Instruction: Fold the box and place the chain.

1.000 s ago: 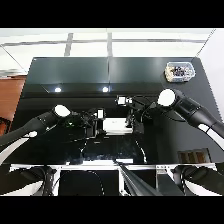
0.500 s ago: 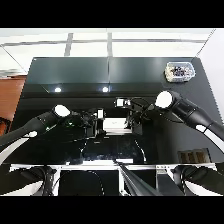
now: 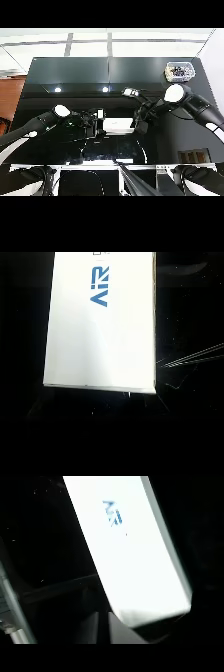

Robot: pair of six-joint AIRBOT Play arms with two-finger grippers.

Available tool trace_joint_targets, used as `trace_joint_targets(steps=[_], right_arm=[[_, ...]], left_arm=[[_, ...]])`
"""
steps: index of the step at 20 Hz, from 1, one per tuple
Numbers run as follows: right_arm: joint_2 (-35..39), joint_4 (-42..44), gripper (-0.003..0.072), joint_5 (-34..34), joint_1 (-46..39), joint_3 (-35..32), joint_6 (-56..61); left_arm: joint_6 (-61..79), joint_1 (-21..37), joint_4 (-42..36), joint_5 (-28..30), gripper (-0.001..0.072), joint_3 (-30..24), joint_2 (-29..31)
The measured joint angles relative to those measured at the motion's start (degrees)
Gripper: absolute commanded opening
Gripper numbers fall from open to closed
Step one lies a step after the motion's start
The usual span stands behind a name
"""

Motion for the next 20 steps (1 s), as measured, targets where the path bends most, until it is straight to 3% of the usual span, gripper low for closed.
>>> trace_joint_targets(steps=[3,8,11,20], right_arm=[[0.42,4.04,0.0011,2.05,-2.54,-2.71,7.30],[-0.46,22.45,0.0011,-7.63,-3.69,-9.88,11.19],[-2.71,28.85,0.0011,-11.91,-3.30,-11.58,11.80],[-8.24,28.13,0.0011,-16.17,-0.76,-12.57,14.16]], left_arm=[[0.00,0.00,-0.02,0.00,0.0280,0.02,0.00],[-0.02,0.00,-0.02,0.00,0.0281,0.00,0.00],[0.00,0.02,0.00,0.02,0.0280,0.02,0.00],[-0.02,0.00,-0.02,0.02,0.0280,0.00,0.00]])
